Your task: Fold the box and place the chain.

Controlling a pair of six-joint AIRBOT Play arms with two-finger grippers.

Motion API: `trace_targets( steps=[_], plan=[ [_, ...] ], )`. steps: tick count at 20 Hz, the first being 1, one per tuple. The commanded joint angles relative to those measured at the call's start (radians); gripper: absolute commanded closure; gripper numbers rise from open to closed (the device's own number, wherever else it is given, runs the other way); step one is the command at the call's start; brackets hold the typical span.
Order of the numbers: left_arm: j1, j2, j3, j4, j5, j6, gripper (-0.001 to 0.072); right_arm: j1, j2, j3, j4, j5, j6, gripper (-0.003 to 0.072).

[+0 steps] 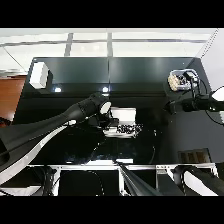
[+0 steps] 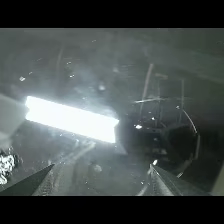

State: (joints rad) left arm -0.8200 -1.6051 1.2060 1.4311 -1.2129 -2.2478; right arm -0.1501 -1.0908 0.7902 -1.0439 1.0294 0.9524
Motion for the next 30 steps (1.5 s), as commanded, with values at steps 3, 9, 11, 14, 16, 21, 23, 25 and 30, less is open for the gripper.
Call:
trace_targets(
  steps=[3,9,11,14,16,21,23,25,30],
  plan=[
    [0.0,0.0,0.0,0.0,-0.001,0.0,0.0681,0.108,-0.014,-0.01,0.052,-0.059,-0.28,-0.0034],
    [0.0,0.0,0.0,0.0,0.005,0.0,0.0681,0.222,-0.061,-0.088,0.121,-0.15,-0.526,-0.0034],
    [0.0,0.0,0.0,0.0,0.004,0.0,0.0681,0.261,-0.061,-0.116,0.121,-0.114,-0.616,-0.0034],
    [0.0,0.0,0.0,0.0,0.004,0.0,0.068,0.331,-0.061,-0.149,0.121,-0.091,-0.724,-0.0034],
    [0.0,0.0,0.0,0.0,0.003,0.0,0.068,0.381,-0.061,-0.16,0.121,-0.092,-0.774,-0.0034],
    [0.0,0.0,0.0,0.0,0.0,0.0,0.0681,0.491,-0.061,-0.17,0.115,-0.094,-0.837,-0.0034],
    [0.0,0.0,0.0,0.0,0.0,0.0,0.0681,0.523,-0.061,-0.17,0.074,-0.107,-0.838,-0.0034],
    [0.0,0.0,0.0,0.0,0.0,0.0,0.0681,0.533,-0.061,-0.17,0.055,-0.121,-0.838,-0.0034],
    [0.0,0.0,0.0,-0.001,0.0,0.0,0.068,0.533,-0.061,-0.17,0.045,-0.16,-0.871,-0.0034]
  ],
)
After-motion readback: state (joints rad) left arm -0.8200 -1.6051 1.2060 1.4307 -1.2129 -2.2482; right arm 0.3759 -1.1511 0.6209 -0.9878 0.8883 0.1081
